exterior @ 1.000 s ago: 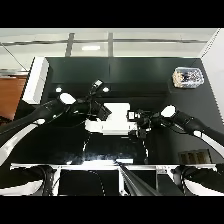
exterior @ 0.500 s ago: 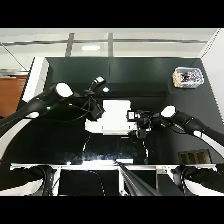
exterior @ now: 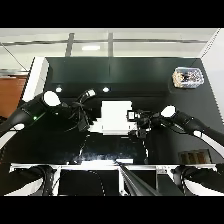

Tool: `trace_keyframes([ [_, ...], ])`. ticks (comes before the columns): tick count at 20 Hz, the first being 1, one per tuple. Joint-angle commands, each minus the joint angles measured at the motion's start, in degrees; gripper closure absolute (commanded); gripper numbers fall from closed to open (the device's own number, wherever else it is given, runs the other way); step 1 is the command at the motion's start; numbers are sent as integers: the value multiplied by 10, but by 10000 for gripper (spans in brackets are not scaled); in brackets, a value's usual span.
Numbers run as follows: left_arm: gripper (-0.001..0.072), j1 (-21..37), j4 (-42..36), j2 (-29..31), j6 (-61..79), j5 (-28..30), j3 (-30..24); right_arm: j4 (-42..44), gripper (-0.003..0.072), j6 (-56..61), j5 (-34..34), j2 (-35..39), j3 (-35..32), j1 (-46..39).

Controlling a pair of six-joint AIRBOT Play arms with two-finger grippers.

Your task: Fold the box and place the chain.

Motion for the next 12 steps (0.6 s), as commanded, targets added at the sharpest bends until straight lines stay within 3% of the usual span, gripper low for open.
trace_keyframes([
  [1,681,-1,36,-19,31,-2,-17,0,503,0,0,0,0,0],
  [3,674,-1,40,-20,33,30,-17,0,503,0,0,0,0,0],
  [4,561,-2,40,-20,43,48,-17,0,503,0,0,0,0,0],
  [5,342,-4,39,-20,59,59,-17,0,503,0,0,0,0,0],
  [6,171,-8,40,-20,83,69,-17,0,503,0,0,0,0,0],
  [7,126,-10,39,-20,111,73,-17,0,503,0,0,0,0,0],
  [12,126,-40,33,-20,222,86,-17,0,503,0,0,0,0,0],
])
